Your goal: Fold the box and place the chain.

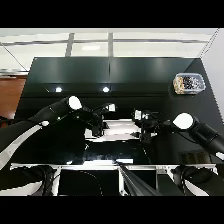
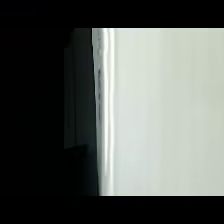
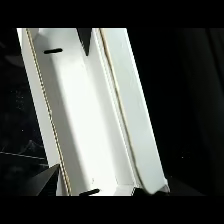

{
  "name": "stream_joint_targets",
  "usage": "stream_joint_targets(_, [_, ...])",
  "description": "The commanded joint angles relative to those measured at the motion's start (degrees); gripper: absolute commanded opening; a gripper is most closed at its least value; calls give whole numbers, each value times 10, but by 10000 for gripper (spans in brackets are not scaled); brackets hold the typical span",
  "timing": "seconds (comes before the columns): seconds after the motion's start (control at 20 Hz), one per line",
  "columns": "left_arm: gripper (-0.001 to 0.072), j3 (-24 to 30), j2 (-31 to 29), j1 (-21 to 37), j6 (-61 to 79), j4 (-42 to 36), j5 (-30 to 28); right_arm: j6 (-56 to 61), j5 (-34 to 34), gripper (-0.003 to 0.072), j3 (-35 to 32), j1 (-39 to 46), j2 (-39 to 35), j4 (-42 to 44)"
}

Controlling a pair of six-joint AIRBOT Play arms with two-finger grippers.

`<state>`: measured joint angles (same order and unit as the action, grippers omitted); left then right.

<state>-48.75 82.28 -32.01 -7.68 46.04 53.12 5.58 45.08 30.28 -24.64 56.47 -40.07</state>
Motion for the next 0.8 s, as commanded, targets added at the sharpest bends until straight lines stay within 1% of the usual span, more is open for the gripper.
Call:
stream_joint_targets(0.0, [26,-1,0,0,0,0,-2,-20,14,631,-11,2,6,18])
stream_joint_targets(0.25, [26,-1,0,0,0,0,-2,-49,7,631,-58,2,6,22])
stream_joint_targets(0.4, [26,-1,0,0,0,0,-2,-81,-7,631,-60,2,12,37])
stream_joint_targets(0.55, [26,-1,0,0,0,0,-2,-125,-7,631,-60,2,35,61])
stream_joint_targets(0.75, [26,-1,0,0,0,0,-2,-149,-16,631,-60,2,54,60])
